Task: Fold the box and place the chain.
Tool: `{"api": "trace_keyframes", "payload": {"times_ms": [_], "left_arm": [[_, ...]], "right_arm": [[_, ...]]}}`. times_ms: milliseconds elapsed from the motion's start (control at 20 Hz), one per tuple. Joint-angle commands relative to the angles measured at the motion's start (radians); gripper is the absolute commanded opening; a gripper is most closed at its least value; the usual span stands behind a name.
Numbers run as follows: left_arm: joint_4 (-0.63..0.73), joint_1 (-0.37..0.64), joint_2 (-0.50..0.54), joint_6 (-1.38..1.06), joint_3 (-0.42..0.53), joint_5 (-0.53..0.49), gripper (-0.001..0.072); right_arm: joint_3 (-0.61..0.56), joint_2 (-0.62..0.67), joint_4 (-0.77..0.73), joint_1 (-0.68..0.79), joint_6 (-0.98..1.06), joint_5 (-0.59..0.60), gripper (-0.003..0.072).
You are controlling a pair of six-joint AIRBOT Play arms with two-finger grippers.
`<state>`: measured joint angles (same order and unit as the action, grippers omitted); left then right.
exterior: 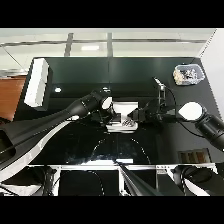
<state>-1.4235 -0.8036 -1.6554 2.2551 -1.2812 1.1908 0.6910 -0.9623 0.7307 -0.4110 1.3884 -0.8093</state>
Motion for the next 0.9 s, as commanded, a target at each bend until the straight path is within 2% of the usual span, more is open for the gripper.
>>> {"api": "trace_keyframes", "payload": {"times_ms": [0, 100, 300, 450, 550, 850], "left_arm": [[0.000, 0.000, 0.000, 0.000, 0.000, 0.000, 0.0023], [0.000, 0.000, 0.000, 0.000, 0.000, 0.000, 0.0023], [0.000, 0.000, 0.000, 0.000, 0.000, 0.000, 0.0023], [0.001, 0.000, 0.000, 0.000, 0.000, 0.000, 0.0023], [0.001, 0.000, 0.000, 0.000, 0.000, 0.001, 0.0023], [0.007, -0.002, 0.004, 0.047, -0.003, 0.022, 0.0036]], "right_arm": [[0.000, -0.002, 0.006, -0.003, 0.022, 0.005, 0.0318], [0.001, -0.002, 0.029, 0.000, 0.022, -0.009, 0.0319], [0.048, 0.033, 0.167, 0.112, 0.022, -0.224, 0.0318], [0.051, 0.106, 0.251, 0.233, 0.021, -0.312, 0.0318], [0.051, 0.133, 0.264, 0.276, 0.021, -0.330, 0.0317], [0.050, 0.134, 0.269, 0.278, 0.000, -0.332, 0.0302]]}}
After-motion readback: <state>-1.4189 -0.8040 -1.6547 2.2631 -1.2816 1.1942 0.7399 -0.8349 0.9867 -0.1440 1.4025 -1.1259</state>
